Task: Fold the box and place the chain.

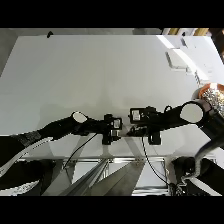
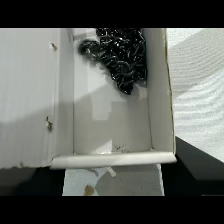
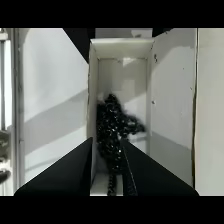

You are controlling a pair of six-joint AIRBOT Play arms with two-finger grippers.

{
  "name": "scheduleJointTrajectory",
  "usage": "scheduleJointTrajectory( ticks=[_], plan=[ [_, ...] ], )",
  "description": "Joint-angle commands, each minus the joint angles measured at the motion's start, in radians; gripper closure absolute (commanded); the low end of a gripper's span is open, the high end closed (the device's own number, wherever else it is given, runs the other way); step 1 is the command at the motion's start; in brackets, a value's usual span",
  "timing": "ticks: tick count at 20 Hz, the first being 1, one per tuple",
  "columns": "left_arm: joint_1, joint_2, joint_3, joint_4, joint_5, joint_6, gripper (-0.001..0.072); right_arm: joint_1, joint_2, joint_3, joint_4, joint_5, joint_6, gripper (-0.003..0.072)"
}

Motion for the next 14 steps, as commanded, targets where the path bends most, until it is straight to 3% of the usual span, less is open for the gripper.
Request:
scheduleJointTrajectory(
  ticks=[1, 6, 9, 14],
  plan=[
    [0.0, 0.0, 0.0, 0.0, 0.0, 0.001, 0.0437, -0.043, 0.054, 0.0, -0.056, 0.033, -0.053, 0.0482],
    [0.0, 0.0, 0.0, 0.0, 0.0, 0.0, 0.0437, -0.235, 0.105, -0.006, -0.201, 0.087, -0.135, 0.0487],
    [0.0, 0.0, 0.0, 0.0, 0.0, 0.0, 0.0437, -0.282, 0.071, -0.068, -0.241, 0.032, -0.144, 0.0538],
    [0.0, 0.0, 0.0, 0.0, 0.0, 0.0, 0.0437, -0.283, -0.003, -0.139, -0.357, -0.07, -0.188, 0.0536]
  ],
)
